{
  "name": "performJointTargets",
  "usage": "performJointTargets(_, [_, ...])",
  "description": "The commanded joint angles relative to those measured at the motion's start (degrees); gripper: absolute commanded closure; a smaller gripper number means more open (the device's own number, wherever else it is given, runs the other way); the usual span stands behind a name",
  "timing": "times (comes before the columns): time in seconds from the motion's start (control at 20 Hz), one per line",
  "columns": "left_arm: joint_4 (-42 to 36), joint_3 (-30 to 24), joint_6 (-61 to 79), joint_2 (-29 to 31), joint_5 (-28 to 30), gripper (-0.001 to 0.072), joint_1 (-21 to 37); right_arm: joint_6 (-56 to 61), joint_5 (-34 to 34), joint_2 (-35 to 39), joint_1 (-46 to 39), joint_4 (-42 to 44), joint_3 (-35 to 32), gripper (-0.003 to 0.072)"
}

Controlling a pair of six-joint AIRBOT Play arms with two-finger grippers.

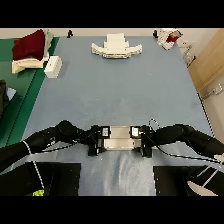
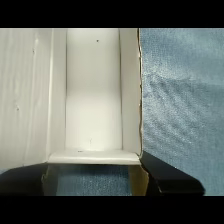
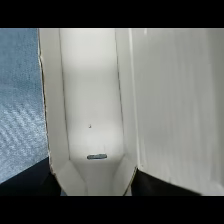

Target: Fold the box.

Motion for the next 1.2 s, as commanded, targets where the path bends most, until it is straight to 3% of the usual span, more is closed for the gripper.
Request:
performJointTargets(0.0, [0.09, 0.02, -0.07, -0.04, 0.0, 0.0192, 0.0, 0.02, 0.02, -0.02, -0.02, 0.04, 0.04, 0.0141])
performJointTargets(0.85, [0.07, 0.02, -0.07, -0.04, -0.02, 0.0192, -0.02, 0.02, -0.02, -0.02, -0.02, 0.02, 0.02, 0.0138])
performJointTargets(0.9, [0.07, 0.02, -0.07, -0.04, -0.02, 0.0192, -0.02, 0.07, 0.0, 0.0, -0.02, 0.04, 0.04, 0.0114])
performJointTargets(0.95, [0.07, 0.02, -0.07, -0.04, -0.02, 0.0192, -0.02, 0.52, -0.04, 0.13, -0.02, -0.07, 0.04, -0.0034])
performJointTargets(1.15, [0.07, 0.02, -0.07, -0.04, -0.02, 0.0192, -0.02, 9.7, -2.97, 4.5, -0.04, -5.73, 0.37, -0.0034])
